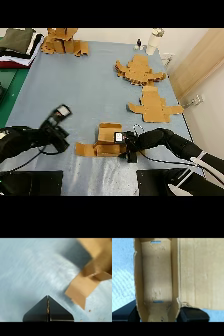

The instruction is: Fold the box.

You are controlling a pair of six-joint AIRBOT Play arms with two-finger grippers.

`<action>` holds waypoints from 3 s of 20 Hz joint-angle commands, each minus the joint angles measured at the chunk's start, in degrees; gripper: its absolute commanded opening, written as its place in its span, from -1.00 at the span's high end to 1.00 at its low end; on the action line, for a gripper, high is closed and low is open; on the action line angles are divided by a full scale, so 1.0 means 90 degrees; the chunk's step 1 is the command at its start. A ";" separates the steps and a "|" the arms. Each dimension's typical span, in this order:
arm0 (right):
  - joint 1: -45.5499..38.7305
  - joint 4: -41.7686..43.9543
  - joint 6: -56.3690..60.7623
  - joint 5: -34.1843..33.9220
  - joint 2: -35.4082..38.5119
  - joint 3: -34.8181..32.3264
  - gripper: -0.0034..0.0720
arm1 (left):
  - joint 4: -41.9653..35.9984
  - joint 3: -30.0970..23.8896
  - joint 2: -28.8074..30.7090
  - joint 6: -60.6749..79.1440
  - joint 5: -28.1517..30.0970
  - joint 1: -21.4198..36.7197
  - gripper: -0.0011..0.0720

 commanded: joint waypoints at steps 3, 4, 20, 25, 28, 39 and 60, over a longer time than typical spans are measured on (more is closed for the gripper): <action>0.0002 0.0000 0.0002 0.0000 -0.0002 0.0005 -0.26 | -0.1222 -0.0945 0.0406 -0.2021 -0.0709 0.1013 0.94; 0.0002 -0.0002 0.0002 0.0002 -0.0002 0.0005 -0.26 | -0.1821 -0.1139 0.0270 -0.1746 -0.0418 0.1008 0.94; 0.0002 -0.0002 0.0002 0.0000 -0.0002 0.0005 -0.26 | -0.5950 -0.1229 -0.2101 0.1095 0.0833 0.0384 0.94; 0.0002 -0.0002 0.0002 0.0002 -0.0002 0.0005 -0.26 | -0.6016 -0.0816 -0.2081 0.1093 0.0794 0.0172 0.94; 0.0002 0.0000 0.0002 0.0002 -0.0002 0.0005 -0.26 | -0.6016 -0.0597 -0.2084 0.1095 0.0755 0.0168 0.93; 0.0002 0.0000 0.0002 0.0002 -0.0002 0.0005 -0.26 | -0.5632 -0.0532 -0.2089 0.0537 0.0583 0.0180 0.23; 0.0002 -0.0002 0.0002 0.0002 -0.0002 0.0005 -0.26 | -0.5447 -0.0056 -0.2567 -0.0347 0.0576 -0.0289 -0.68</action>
